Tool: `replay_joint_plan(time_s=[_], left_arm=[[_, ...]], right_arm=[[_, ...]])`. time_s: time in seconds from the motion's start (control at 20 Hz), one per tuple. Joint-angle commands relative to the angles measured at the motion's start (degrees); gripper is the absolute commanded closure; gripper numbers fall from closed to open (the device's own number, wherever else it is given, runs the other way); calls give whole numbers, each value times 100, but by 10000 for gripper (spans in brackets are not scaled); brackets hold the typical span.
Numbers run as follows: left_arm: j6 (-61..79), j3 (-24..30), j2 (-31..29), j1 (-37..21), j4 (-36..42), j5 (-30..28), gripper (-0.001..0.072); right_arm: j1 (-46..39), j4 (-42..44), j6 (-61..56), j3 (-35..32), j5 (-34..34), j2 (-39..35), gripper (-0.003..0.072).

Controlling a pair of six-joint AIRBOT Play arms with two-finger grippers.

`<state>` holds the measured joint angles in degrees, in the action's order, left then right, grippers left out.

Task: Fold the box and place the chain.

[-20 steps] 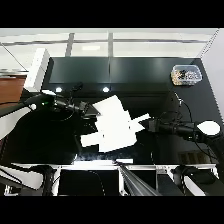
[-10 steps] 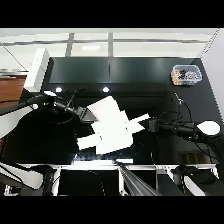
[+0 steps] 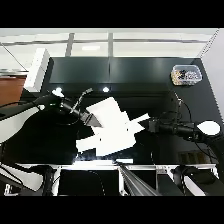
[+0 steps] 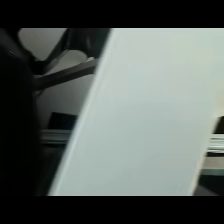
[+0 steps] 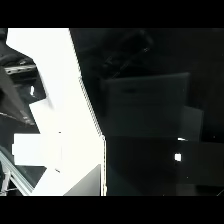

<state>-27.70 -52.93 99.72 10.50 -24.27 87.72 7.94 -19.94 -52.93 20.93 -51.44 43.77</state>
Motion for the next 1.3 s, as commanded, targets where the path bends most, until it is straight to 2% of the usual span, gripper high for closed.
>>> replay_joint_plan(time_s=[0.0, 0.1, 0.35, 0.45, 0.55, 0.6, 0.8, 0.85, 0.9, 0.95, 1.0, 1.1, 1.15, 1.25], left_arm=[[24, -114, 4, 83, -398, 42, 250], [22, -160, 4, 83, -782, 138, 425], [24, -168, 4, 81, -1005, 339, 489], [26, -197, 4, 83, -1005, 339, 563], [26, -243, 4, 83, -994, 337, 592], [44, -264, 4, 83, -979, 334, 665], [46, -306, 4, 83, -918, 293, 678], [46, -306, 4, 83, -918, 275, 678], [46, -306, 2, 81, -922, 269, 679], [46, -308, -11, 83, -981, 267, 680], [44, -308, -50, 83, -1078, 212, 681], [13, -306, -304, 90, -1432, -157, 683], [15, -306, -535, 96, -1600, -444, 683], [81, -299, -1093, 166, -1757, -960, 683]], right_arm=[[4, 0, 0, 2, -31, -4, 668], [4, -2, 0, 2, -48, -4, 668], [4, -2, 0, 2, -46, -4, 668], [4, -2, 0, 2, -46, -4, 668], [4, -4, 0, 2, -48, -4, 668], [4, -11, 0, 2, -48, -4, 668], [4, -85, 0, 2, -55, -4, 665], [4, -129, 2, 4, -63, -4, 573], [-11, -280, 2, 28, -96, -4, 300], [-44, -557, 7, 105, -162, -4, 122], [-131, -1082, 9, 273, -310, -4, 93], [-393, -2428, 11, 822, -791, -7, 93], [-511, -3119, 15, 1150, -1016, -7, 93], [-623, -3954, 186, 1663, -1217, -7, 93]])
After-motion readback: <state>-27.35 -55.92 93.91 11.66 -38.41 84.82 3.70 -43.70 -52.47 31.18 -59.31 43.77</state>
